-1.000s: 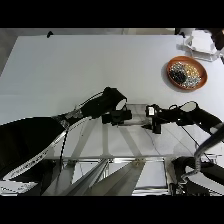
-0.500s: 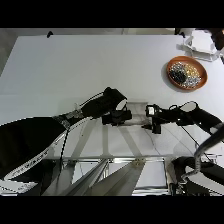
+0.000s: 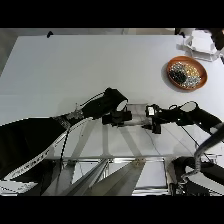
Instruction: Fold the box and place the chain.
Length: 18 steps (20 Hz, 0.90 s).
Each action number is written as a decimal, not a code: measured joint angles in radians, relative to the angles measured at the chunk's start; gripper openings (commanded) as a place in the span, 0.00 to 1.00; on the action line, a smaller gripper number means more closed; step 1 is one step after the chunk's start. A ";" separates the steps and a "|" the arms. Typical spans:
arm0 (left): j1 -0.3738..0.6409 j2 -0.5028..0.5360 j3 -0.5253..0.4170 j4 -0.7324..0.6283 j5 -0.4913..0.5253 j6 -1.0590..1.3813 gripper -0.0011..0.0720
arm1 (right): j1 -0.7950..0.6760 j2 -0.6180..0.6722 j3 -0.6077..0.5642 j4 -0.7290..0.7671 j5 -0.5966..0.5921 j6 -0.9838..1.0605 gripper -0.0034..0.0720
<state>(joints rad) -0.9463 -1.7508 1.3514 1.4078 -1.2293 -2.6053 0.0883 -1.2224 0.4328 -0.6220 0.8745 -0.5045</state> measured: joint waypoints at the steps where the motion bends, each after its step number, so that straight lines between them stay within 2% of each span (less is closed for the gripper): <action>1: 0.000 0.000 0.000 0.000 0.000 -0.001 0.06 | 0.000 0.000 0.000 0.000 0.000 0.000 0.45; 3: -0.001 0.003 -0.001 -0.001 -0.002 -0.009 0.24 | 0.000 0.000 0.000 0.001 0.002 0.007 0.45; 5: 0.001 0.014 -0.002 0.002 -0.011 -0.008 0.26 | 0.000 0.000 0.000 0.001 0.002 0.006 0.45; 6: 0.003 0.025 -0.001 0.003 -0.016 -0.006 0.34 | 0.000 0.000 0.000 0.001 0.002 0.006 0.45; 8: 0.010 0.048 -0.001 0.013 -0.026 -0.004 0.57 | 0.000 0.000 0.000 0.001 0.002 0.005 0.45; 12: 0.027 0.106 -0.001 0.020 -0.051 0.023 0.62 | 0.000 0.000 0.000 0.001 0.001 0.003 0.45; 13: 0.031 0.124 -0.001 0.024 -0.053 0.055 0.70 | 0.000 0.000 0.000 0.001 0.001 0.003 0.45; 16: 0.041 0.187 -0.001 0.031 -0.101 0.252 0.74 | 0.000 0.000 0.000 0.001 0.001 0.003 0.45; 17: 0.045 0.216 -0.001 0.048 -0.132 0.339 0.92 | 0.000 0.000 0.000 0.001 0.001 0.003 0.45; 18: 0.050 0.248 -0.002 0.068 -0.164 0.423 0.97 | 0.000 0.000 0.000 0.001 0.001 0.003 0.45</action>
<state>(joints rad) -0.8959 -1.5028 1.3499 1.4754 -1.3933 -2.1822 0.0883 -1.2224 0.4328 -0.6212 0.8757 -0.5018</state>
